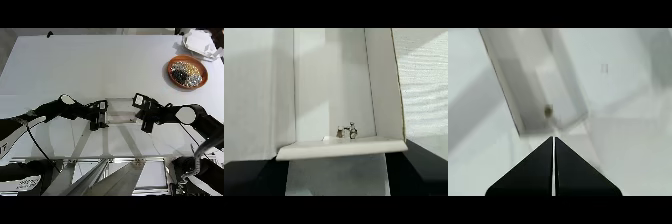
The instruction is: Fold the box and place the chain.
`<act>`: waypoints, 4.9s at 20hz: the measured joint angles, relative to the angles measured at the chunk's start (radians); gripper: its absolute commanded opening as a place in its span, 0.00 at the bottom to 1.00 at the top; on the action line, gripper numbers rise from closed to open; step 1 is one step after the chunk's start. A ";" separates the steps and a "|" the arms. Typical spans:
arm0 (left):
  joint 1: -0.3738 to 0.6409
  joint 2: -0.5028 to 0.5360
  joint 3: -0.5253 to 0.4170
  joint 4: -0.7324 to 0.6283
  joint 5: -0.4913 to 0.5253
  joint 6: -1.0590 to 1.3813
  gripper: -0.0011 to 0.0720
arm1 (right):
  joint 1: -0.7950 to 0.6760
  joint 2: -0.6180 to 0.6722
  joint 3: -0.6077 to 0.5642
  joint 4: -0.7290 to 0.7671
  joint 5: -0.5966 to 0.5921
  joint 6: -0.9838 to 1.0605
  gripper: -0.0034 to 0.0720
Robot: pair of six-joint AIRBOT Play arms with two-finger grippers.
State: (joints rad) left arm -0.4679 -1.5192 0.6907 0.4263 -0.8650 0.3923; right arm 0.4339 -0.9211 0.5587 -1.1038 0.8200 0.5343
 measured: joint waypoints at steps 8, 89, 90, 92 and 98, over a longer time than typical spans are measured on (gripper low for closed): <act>0.000 0.000 0.000 0.000 -0.002 0.000 0.47 | -0.063 0.000 -0.104 -0.062 -0.085 -0.341 0.27; 0.000 0.000 0.000 0.000 -0.003 -0.001 0.47 | 0.015 -0.196 -0.059 0.383 -0.151 -0.744 0.06; 0.000 0.000 0.000 -0.001 -0.003 -0.002 0.47 | 0.001 -0.163 -0.059 0.372 -0.136 -0.722 0.06; 0.000 0.000 0.000 -0.001 -0.003 -0.002 0.47 | -0.045 -0.093 -0.059 0.359 -0.116 -0.645 0.06; 0.000 0.000 0.000 -0.001 -0.003 -0.001 0.47 | -0.323 0.039 -0.059 0.376 -0.054 -0.234 0.06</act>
State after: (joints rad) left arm -0.4679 -1.5192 0.6903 0.4255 -0.8680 0.3916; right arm 0.1104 -0.8825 0.4995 -0.7280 0.7658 0.3004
